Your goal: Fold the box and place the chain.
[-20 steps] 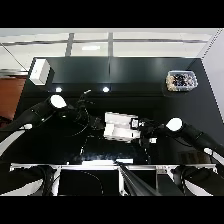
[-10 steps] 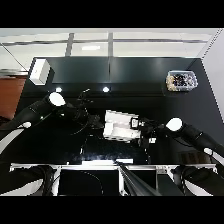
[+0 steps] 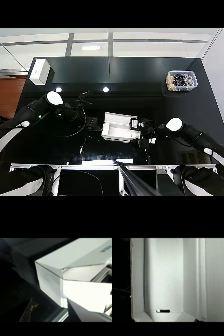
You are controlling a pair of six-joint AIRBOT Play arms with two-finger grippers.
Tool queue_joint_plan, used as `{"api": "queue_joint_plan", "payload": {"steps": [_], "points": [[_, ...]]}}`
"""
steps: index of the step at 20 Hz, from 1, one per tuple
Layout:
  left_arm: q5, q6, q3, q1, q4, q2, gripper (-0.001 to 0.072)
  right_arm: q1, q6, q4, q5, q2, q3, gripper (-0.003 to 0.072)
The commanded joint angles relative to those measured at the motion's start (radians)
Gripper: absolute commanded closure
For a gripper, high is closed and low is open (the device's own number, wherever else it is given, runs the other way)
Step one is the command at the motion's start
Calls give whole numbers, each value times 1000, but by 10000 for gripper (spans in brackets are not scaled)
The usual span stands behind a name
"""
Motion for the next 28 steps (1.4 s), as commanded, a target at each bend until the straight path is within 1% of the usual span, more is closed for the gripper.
{"api": "queue_joint_plan", "payload": {"steps": [1,3,5,7,8,9,11,12,14,19,22,23,26,28], "points": [[-12,3,1,2,-21,9,189,1,1,-9,18,1,1,223],[-6,2,0,2,-30,35,189,1,1,-16,22,1,1,223],[23,2,-4,1,-29,72,188,1,1,-16,22,1,1,223],[65,-10,-33,-27,-29,98,189,1,1,-16,22,1,1,223],[85,-10,-54,-59,-26,99,189,1,1,-16,22,1,1,223],[117,-10,-78,-93,-26,98,188,1,1,-16,22,1,1,223],[212,-37,-117,-153,-24,98,188,1,1,-16,22,1,1,223],[255,-53,-124,-170,-25,98,189,1,1,-16,22,1,1,223],[300,-70,-123,-177,-26,98,189,1,1,-16,22,1,1,223],[309,-78,-123,-174,-25,98,189,1,1,-16,22,1,1,223],[328,-92,-123,-190,-18,97,189,1,1,-16,22,1,1,223],[337,-103,-123,-205,9,97,189,1,1,-16,22,1,1,224],[369,-256,-116,-245,154,97,189,1,1,-16,22,1,1,223],[385,-269,-116,-254,158,97,189,1,1,-16,22,1,1,223]]}}
